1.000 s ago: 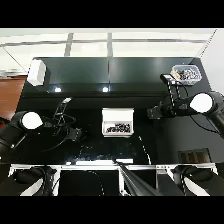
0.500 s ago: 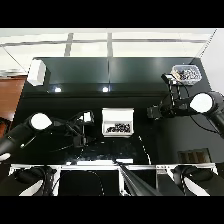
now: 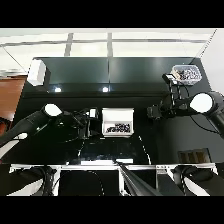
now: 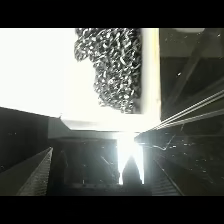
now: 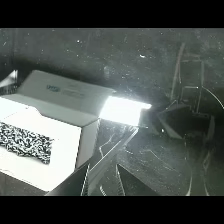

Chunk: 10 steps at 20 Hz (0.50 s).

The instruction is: Fold the box and place the chain.

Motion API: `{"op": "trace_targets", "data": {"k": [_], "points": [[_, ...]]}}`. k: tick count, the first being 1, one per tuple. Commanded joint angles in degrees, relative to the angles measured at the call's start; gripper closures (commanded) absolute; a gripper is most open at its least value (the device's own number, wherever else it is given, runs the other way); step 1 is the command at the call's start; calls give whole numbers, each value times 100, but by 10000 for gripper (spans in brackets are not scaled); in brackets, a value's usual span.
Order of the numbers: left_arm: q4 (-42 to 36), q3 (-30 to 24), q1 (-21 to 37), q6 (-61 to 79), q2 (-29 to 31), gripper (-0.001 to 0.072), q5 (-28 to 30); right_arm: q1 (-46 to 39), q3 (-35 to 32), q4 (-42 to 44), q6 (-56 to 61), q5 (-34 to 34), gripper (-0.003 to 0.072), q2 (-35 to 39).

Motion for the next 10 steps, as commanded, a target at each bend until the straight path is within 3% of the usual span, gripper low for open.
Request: {"op": "trace_targets", "data": {"k": [1, 10], "points": [[-238, 149, -22, 122, -282, -4, 37, 2, -2, 0, 72, -17, 489, 4], [-269, 155, -114, 55, -382, -3, -146, 2, -2, -4, 72, -15, 485, 4]]}}
